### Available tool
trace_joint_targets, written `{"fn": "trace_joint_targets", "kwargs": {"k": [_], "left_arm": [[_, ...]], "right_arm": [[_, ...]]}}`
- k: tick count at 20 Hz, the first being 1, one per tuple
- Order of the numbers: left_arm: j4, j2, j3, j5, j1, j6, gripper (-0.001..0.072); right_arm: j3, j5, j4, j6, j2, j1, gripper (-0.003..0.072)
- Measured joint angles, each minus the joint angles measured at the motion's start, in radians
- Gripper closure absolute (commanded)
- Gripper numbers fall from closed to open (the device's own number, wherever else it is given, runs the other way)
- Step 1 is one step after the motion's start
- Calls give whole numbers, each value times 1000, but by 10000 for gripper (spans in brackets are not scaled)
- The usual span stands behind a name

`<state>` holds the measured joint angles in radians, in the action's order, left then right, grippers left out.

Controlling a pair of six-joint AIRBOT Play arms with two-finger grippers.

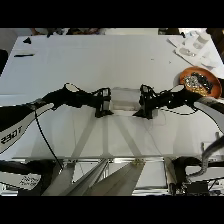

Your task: Fold the box and place the chain.

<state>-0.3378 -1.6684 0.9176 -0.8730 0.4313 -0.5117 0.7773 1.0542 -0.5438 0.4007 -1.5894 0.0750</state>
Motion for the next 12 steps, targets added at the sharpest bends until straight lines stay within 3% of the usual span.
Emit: {"fn": "trace_joint_targets", "kwargs": {"k": [1,4,12], "left_arm": [[-4,0,0,2,3,0,329],[-11,0,1,9,8,3,374],[-19,0,1,17,12,5,362]], "right_arm": [[0,0,0,1,0,0,365],[0,0,-1,1,0,0,365],[0,2,-2,1,0,0,365]]}}
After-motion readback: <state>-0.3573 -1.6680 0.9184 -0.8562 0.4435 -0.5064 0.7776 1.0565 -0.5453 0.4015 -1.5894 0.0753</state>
